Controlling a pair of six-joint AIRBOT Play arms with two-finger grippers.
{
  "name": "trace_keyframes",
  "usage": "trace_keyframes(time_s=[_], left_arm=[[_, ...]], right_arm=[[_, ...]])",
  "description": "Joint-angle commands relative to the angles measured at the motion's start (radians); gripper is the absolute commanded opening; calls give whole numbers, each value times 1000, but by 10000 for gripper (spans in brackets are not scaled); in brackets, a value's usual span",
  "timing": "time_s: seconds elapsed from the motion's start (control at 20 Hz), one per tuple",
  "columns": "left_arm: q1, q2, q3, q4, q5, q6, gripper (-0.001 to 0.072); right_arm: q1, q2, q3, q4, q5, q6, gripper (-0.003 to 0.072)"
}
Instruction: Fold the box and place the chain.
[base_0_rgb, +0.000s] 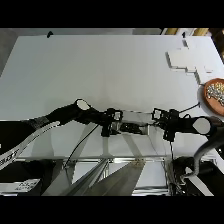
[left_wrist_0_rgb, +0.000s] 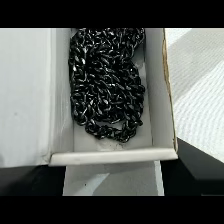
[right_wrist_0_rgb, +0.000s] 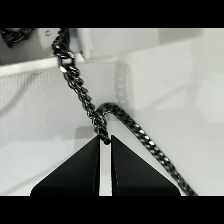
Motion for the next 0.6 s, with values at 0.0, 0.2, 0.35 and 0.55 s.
trace_keyframes(time_s=[0.0,0.2,0.35,0.55], left_arm=[[1,0,1,0,0,0,134],[0,0,1,0,0,0,134],[0,0,1,0,0,0,134],[1,0,1,0,0,0,134]], right_arm=[[1,154,0,53,83,118,23],[1,266,-1,428,190,117,23],[1,264,-2,659,158,86,23],[1,249,-20,766,74,39,23]])
